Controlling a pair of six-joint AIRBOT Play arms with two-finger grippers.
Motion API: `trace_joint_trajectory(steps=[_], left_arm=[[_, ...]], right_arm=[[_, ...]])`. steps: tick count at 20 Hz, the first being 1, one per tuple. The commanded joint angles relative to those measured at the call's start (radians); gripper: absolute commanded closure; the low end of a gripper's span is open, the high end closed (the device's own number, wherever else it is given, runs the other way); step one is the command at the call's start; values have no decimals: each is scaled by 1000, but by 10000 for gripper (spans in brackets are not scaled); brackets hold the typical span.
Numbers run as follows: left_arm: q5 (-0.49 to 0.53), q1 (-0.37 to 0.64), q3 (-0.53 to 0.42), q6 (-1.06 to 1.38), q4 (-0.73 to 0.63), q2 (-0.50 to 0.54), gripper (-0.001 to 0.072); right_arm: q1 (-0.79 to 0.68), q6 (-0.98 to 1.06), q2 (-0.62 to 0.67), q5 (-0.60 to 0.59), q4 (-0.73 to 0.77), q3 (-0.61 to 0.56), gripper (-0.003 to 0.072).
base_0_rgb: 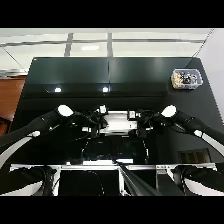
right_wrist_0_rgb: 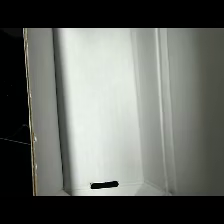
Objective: Fold the box and place the chain.
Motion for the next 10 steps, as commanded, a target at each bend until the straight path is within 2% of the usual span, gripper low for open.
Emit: trace_joint_trajectory(steps=[1,2,3,4,6,7,8,9,10], left_arm=[[5,-4,5,1,0,-5,679],[8,-4,5,0,-1,-5,671],[12,-4,5,0,-1,-6,519],[20,-4,5,-5,-2,-5,397],[18,0,5,-4,0,-5,614],[19,0,5,-4,0,-5,588],[19,0,5,-5,0,-5,428],[21,8,9,-13,3,-2,510],[8,27,26,-74,29,5,677]], right_arm=[[1,0,0,0,0,1,450],[1,0,0,0,0,1,450],[1,0,0,0,0,1,450],[1,0,0,0,0,1,450],[1,0,0,0,0,1,450],[1,0,0,0,0,1,450],[1,0,0,0,0,1,450],[1,0,0,0,0,1,450],[1,0,0,0,0,1,450]])
